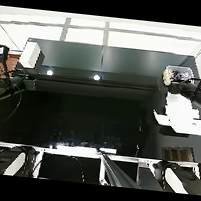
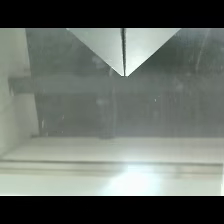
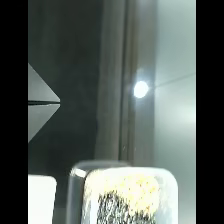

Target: Fold the box and place the chain.

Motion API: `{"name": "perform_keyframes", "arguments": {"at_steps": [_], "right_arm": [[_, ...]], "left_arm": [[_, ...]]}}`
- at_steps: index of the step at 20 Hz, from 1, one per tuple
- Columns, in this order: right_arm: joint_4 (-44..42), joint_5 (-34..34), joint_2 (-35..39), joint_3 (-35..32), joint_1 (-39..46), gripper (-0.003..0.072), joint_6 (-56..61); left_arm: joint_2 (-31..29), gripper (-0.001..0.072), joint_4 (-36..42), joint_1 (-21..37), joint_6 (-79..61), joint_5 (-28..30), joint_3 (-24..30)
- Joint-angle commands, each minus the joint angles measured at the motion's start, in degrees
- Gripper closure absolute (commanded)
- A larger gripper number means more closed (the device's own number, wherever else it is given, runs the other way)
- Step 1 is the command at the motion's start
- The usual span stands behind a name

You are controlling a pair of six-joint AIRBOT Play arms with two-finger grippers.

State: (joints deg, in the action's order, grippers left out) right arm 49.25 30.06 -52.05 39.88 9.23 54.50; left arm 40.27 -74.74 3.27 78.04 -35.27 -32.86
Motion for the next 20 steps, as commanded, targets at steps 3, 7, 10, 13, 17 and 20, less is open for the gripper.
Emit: {"name": "perform_keyframes", "arguments": {"at_steps": [3,7,10,13,17,20], "right_arm": [[-6.23,-8.20,-0.90,-0.02,-0.17,0.0671,-0.15],[5.92,-16.63,-4.76,0.20,0.68,-0.0034,0.09],[15.19,-10.99,-9.03,4.98,10.49,-0.0034,15.85],[32.02,3.19,-16.39,16.83,26.80,-0.0034,32.85],[38.95,22.86,-25.81,30.84,43.41,-0.0034,31.15],[25.42,30.56,-32.11,33.27,52.22,-0.0034,19.80]], "left_arm": [[2.21,0.0681,2.05,-0.28,0.20,13.86,0.04],[9.25,-0.0001,3.39,-0.28,0.11,18.23,-0.70],[12.87,-0.0001,-1.55,-0.28,-2.16,5.40,-3.78],[12.96,0.0000,-8.61,-0.20,-1.51,-3.37,-4.63],[13.03,0.0000,-10.88,-0.15,1.09,-4.96,-4.61],[13.03,0.0000,-9.79,-0.26,2.40,-5.07,-4.61]]}}
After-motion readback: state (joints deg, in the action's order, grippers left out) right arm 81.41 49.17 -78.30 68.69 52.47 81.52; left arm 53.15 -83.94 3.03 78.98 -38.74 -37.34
